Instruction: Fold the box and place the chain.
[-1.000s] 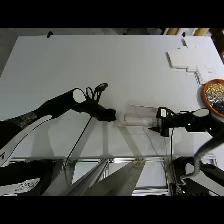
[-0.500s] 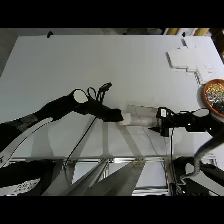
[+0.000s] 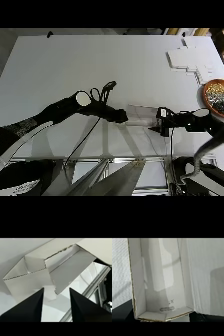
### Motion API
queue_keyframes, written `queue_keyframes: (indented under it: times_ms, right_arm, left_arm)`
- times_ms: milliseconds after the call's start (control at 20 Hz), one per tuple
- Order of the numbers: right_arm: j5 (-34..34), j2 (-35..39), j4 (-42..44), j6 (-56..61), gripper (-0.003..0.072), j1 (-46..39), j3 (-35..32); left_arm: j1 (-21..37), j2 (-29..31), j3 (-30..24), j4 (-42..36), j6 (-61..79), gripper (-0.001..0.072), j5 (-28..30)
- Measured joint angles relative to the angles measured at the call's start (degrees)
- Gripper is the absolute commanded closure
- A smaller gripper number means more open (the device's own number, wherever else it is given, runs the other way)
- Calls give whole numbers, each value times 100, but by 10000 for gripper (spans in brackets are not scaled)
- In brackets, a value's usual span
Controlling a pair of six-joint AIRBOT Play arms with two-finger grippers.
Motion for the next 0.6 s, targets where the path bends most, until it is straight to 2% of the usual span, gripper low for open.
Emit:
queue_keyframes:
  times_ms: [200, 400, 600]
  right_arm:
    - [0, 0, 0, 0, 228, 0, 0]
    - [2, -2, 2, 0, 228, 0, 0]
    - [2, 0, 2, 0, 228, 0, 0]
  left_arm:
    - [221, 286, 28, 697, -413, 319, -87]
    - [546, 422, -7, 1467, -841, 319, -485]
    - [669, 142, -46, 1432, -785, 320, -629]
